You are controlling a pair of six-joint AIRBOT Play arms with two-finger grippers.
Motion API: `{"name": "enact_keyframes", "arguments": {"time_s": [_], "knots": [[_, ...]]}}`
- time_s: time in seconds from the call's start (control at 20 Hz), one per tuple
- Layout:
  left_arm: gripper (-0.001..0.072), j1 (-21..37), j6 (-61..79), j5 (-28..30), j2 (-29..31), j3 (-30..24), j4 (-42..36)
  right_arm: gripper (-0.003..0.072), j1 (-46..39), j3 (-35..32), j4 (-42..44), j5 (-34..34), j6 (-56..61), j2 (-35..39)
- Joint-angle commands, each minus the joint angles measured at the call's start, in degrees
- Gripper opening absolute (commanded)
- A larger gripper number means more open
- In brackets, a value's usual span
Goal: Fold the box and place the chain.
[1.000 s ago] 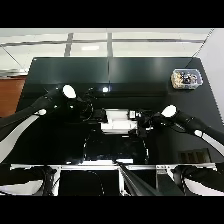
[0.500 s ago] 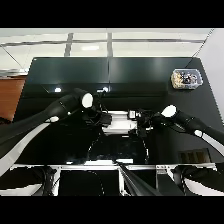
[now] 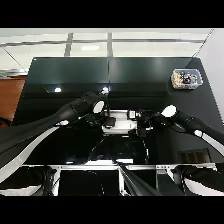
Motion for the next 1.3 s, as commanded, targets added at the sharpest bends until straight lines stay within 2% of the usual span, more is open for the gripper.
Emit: {"name": "enact_keyframes", "arguments": {"time_s": [0.0,0.1,0.15,0.2,0.25,0.35,0.4,0.6,0.65,0.7,0.75,0.9,1.05,1.15,1.25], "knots": [[0.0504,-0.4,-4.2,-1.7,-1.7,1.8,0.7,0.0236,0.0,0.0,0.0,0.0,0.0,0.0],[0.0499,-1.0,-6.5,-1.6,-1.7,1.8,0.8,0.0236,0.0,0.0,0.0,0.0,0.0,0.0],[0.0411,-1.1,-7.6,-1.7,-1.7,1.8,1.0,0.0236,0.0,0.0,0.0,0.0,0.0,0.0],[0.0218,-1.2,-8.0,-1.7,-1.7,1.8,0.9,0.0236,0.0,0.0,0.0,0.0,0.0,0.0],[0.0145,-1.4,-8.7,-1.7,-1.7,1.8,1.0,0.0236,0.0,0.0,0.0,0.0,0.0,0.0],[0.0119,-1.4,-11.4,-1.4,-1.7,1.8,1.0,0.0236,0.0,0.0,0.0,0.0,0.0,0.0],[0.0028,-1.4,-11.4,-1.3,-1.7,1.8,1.0,0.0236,0.0,0.0,0.0,0.0,0.0,0.0],[0.0039,-1.4,-11.4,-1.2,-1.7,1.9,0.9,0.0236,0.0,0.0,0.0,0.0,0.0,0.0],[0.0186,-1.4,-11.4,-1.3,-1.7,2.2,0.9,0.0235,0.0,0.0,0.0,0.0,0.0,0.0],[0.0415,-1.4,-11.3,-1.3,-1.7,2.6,0.9,0.0236,0.0,0.0,0.0,0.0,0.0,0.0],[0.0579,-1.4,-11.2,-1.5,-1.7,3.0,0.9,0.0236,0.0,0.0,0.0,0.0,0.0,0.0],[0.0593,-1.3,-11.2,-1.7,-1.9,3.5,1.6,0.0236,0.0,0.0,0.0,0.0,0.0,0.0],[0.057,-1.3,-11.2,-2.1,-2.5,3.5,1.7,0.0236,0.0,0.0,0.0,0.0,0.0,0.0],[0.0457,-1.3,-11.2,-2.1,-2.6,3.5,1.8,0.0236,0.0,0.0,0.0,0.0,0.0,0.0],[0.0447,-1.3,-11.0,-2.1,-2.8,3.5,2.1,0.0236,0.0,0.0,0.0,0.0,0.0,0.0]]}}
